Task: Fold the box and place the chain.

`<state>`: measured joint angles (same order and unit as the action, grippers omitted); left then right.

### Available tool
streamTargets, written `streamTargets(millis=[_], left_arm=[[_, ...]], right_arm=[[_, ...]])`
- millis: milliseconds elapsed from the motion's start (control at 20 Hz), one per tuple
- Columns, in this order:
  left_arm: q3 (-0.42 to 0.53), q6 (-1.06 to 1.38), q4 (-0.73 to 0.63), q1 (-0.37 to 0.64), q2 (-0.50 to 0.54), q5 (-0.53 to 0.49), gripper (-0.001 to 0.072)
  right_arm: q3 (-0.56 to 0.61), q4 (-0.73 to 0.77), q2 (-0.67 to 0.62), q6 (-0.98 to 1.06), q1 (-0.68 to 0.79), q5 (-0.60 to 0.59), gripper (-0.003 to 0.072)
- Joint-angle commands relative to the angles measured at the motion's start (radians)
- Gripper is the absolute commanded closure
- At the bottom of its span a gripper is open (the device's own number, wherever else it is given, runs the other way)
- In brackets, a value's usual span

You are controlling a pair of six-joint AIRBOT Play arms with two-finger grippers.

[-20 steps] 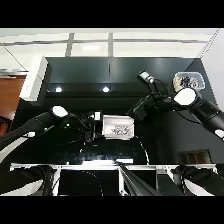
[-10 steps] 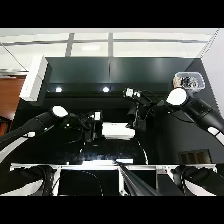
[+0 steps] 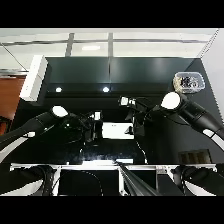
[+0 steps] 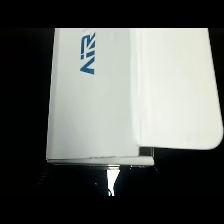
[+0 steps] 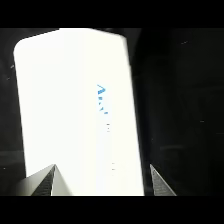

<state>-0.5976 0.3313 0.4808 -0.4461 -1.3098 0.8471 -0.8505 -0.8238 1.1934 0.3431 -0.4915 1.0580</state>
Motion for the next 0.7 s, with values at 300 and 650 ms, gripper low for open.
streamTargets(millis=[300, 650], left_arm=[[-0.001, 0.001, 0.000, -0.001, 0.000, 0.000, 0.0267], [-0.001, 0.001, 0.000, -0.001, 0.000, 0.000, 0.0267]], right_arm=[[0.014, 0.000, 0.000, -0.003, -0.015, -0.016, 0.0182], [0.015, 0.000, 0.000, 0.037, -0.015, -0.012, 0.0497]])
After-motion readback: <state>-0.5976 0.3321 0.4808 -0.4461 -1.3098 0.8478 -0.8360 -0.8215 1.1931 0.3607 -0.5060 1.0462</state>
